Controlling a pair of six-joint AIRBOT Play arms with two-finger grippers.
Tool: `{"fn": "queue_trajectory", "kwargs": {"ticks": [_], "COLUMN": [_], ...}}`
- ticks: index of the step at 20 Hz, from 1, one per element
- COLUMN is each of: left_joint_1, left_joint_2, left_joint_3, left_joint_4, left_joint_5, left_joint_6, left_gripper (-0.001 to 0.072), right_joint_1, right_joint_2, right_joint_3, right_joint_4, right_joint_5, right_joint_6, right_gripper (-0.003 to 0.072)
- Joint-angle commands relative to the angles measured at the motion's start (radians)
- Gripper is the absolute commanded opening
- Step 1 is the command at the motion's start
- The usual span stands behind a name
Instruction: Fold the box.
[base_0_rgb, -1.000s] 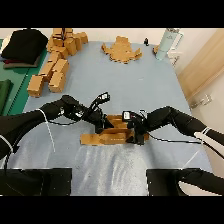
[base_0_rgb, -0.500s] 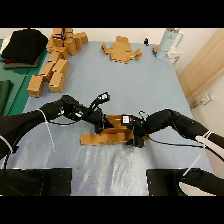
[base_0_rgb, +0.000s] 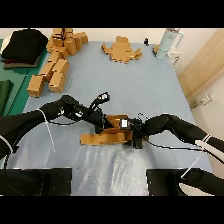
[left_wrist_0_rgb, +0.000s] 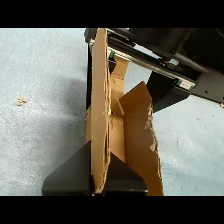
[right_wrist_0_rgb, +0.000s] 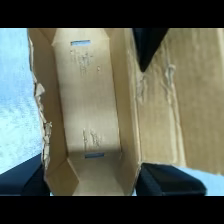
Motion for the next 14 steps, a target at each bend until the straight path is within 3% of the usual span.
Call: {"fn": "queue_trajectory", "kwargs": {"ticks": [1,2,4,6,8,14], "left_joint_1": [0.0,0.0,0.0,0.0,0.0,0.0], "left_joint_2": [0.0,0.0,0.0,0.0,0.0,0.0], "left_joint_3": [0.001,0.001,0.001,0.001,0.001,0.001], "left_joint_4": [0.0,0.0,0.0,0.0,0.0,0.0], "left_joint_5": [0.0,0.0,0.0,0.0,0.0,0.0], "left_joint_6": [0.0,0.0,0.0,0.0,0.0,0.0], "left_gripper": [0.0012,0.0012,0.0012,0.0012,0.0012,0.0012], "right_joint_1": [0.008,0.008,0.008,0.008,0.008,0.008], "right_joint_2": [-0.008,-0.013,-0.016,-0.018,-0.025,-0.027], "right_joint_3": [-0.002,-0.002,-0.002,-0.002,-0.002,-0.002], "right_joint_4": [-0.011,-0.011,-0.011,-0.013,-0.014,-0.016], "right_joint_5": [0.017,0.017,0.018,0.017,0.016,0.016], "right_joint_6": [0.0,0.0,0.0,0.0,0.0,0.0], "right_gripper": [0.0702,0.0699,0.0614,0.0609,0.0515,0.0526]}}
